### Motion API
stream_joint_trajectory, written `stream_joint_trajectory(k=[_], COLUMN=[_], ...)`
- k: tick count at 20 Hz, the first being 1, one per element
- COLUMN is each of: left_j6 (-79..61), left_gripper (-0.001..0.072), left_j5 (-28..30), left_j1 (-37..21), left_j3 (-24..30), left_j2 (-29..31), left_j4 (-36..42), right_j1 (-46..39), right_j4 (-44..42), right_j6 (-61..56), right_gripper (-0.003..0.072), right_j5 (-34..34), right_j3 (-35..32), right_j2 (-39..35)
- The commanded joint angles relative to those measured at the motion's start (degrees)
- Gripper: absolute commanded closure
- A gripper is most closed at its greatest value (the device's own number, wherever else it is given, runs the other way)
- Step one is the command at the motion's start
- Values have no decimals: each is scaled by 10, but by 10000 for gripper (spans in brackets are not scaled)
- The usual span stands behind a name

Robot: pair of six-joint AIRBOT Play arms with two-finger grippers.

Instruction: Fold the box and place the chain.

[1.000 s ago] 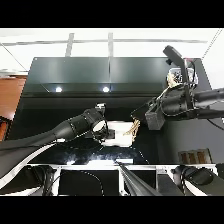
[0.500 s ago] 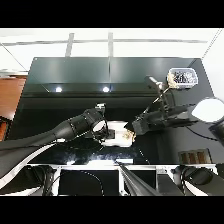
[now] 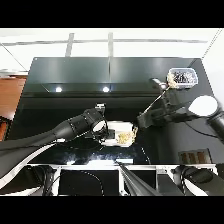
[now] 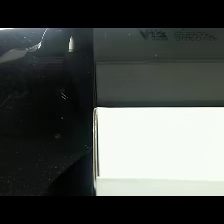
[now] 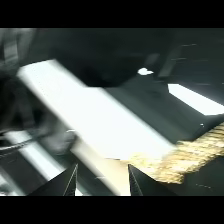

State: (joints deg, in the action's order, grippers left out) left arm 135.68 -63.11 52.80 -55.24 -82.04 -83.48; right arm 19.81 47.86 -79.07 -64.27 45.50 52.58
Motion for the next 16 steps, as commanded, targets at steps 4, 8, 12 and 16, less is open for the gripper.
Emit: stream_joint_trajectory(k=[4,8,12,16], left_j6=[0,0,0,0], left_gripper=[677,677,677,677], left_j5=[0,0,0,0], left_j1=[0,0,0,0], left_j3=[0,0,0,0], left_j2=[0,0,0,0], left_j4=[0,0,0,0], right_j1=[-167,-213,-224,-225], right_j4=[298,286,292,290], right_j6=[-76,-118,-235,-310], right_gripper=[223,-18,-17,-15], right_j5=[169,307,305,243], right_j3=[-20,12,121,225], right_j2=[-6,108,270,389])
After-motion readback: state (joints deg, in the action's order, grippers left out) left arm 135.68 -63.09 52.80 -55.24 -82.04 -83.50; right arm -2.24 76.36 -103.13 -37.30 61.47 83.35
